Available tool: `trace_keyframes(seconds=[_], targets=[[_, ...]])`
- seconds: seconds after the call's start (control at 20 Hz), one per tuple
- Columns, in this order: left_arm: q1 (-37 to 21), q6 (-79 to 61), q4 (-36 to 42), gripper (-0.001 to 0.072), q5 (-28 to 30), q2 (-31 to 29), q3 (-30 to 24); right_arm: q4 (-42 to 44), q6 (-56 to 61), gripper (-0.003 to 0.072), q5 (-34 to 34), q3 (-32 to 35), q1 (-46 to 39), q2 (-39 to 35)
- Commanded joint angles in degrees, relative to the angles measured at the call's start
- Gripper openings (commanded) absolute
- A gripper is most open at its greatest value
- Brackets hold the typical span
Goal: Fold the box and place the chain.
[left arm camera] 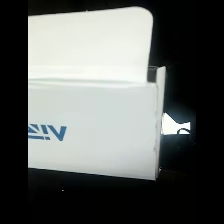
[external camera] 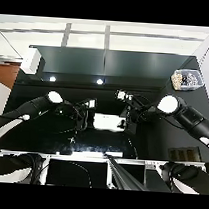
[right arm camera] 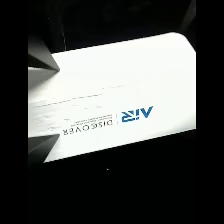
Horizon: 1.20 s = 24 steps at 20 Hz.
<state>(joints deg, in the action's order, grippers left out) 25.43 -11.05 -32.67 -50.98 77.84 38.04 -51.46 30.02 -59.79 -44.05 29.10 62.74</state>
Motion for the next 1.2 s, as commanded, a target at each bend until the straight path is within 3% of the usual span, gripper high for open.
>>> trace_keyframes(seconds=[0.0, 0.3, 0.4, 0.45, 0.5, 0.55, 0.95, 1.0, 1.15], targets=[[0.0, 0.1, 0.0, 0.0446, 0.0, 0.0, 0.0, 0.0, 0.4, 0.0504, 0.6, 0.0, 0.1, 0.0], [0.0, 0.1, 0.0, 0.0446, 0.0, 0.0, 0.0, -4.4, 0.6, 0.0501, 4.6, 0.0, 2.4, 0.2], [0.0, 0.1, 0.0, 0.0446, 0.0, 0.0, 0.0, -6.6, 3.1, 0.0463, 6.2, 0.0, 3.9, 0.2], [0.0, 0.1, 0.0, 0.0446, 0.0, 0.0, 0.0, -7.3, 4.5, 0.0417, 6.8, 0.0, 4.2, 0.2], [0.0, 0.1, 0.0, 0.0446, 0.0, 0.0, 0.0, -7.5, 5.9, 0.0243, 6.9, 0.0, 4.2, 0.2], [0.0, 0.1, 0.0, 0.0446, 0.0, 0.0, 0.0, -7.5, 6.3, 0.0231, 6.9, 0.0, 4.2, 0.2], [0.0, 0.1, 0.0, 0.0446, 0.0, 0.0, 0.0, -7.2, 7.1, 0.0234, 3.3, 0.0, 4.2, 0.2], [0.0, 0.1, 0.0, 0.0446, 0.0, 0.0, 0.0, -7.2, 7.9, 0.0289, 3.3, 0.0, 4.2, 0.2], [0.0, 0.1, 0.0, 0.0446, 0.0, 0.0, 0.0, -7.3, 8.0, 0.0292, 3.4, 0.0, 4.2, 0.2]])
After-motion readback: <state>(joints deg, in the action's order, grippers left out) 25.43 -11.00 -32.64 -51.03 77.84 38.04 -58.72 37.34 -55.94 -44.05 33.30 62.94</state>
